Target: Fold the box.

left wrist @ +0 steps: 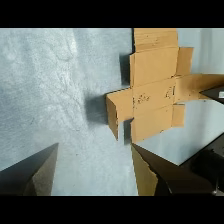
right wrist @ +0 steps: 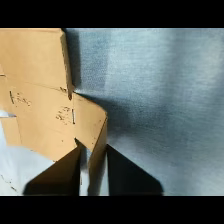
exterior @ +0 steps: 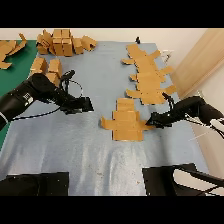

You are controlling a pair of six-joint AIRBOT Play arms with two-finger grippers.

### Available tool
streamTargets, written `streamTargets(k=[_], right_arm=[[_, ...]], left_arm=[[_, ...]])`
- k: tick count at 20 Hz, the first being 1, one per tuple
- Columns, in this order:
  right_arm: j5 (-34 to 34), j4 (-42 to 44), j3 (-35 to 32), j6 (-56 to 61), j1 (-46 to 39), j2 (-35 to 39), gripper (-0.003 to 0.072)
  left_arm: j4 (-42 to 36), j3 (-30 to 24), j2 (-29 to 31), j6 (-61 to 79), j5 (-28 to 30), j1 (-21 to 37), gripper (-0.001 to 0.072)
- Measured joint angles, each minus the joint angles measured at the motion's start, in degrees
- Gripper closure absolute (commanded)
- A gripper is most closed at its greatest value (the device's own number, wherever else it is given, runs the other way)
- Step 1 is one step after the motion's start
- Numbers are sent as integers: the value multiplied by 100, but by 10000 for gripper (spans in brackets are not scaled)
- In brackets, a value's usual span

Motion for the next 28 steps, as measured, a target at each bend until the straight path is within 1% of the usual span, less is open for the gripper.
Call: streamTargets(k=[1,2,4,7,9,12,15,19,24,28], right_arm=[[26,-2,-11,-2,2,-26,683],[52,31,-22,-11,13,-52,683],[79,229,-35,-214,52,-83,685],[42,1034,-146,-852,345,-26,686],[70,1508,-442,-1228,713,173,686],[503,1851,-1104,-1598,1300,691,686],[997,2009,-1674,-1792,1744,1357,686],[1419,2092,-1993,-1897,2017,2044,685],[1639,2120,-2092,-1934,2363,2282,685],[1777,2111,-2109,-1943,2573,2317,685]], left_arm=[[0,-4,0,2,-9,2,64],[0,-13,0,2,-24,7,119],[0,-15,-20,55,-35,13,116],[-9,-15,-199,210,-48,83,116],[-70,-15,-407,345,-50,208,116],[-511,-13,-767,813,-76,492,115],[-1034,-13,-1141,1327,-214,785,115],[-1484,-11,-1624,1753,-501,942,115],[-2041,-9,-2090,2111,-649,968,116],[-2653,-9,-2243,2610,-649,890,116]])
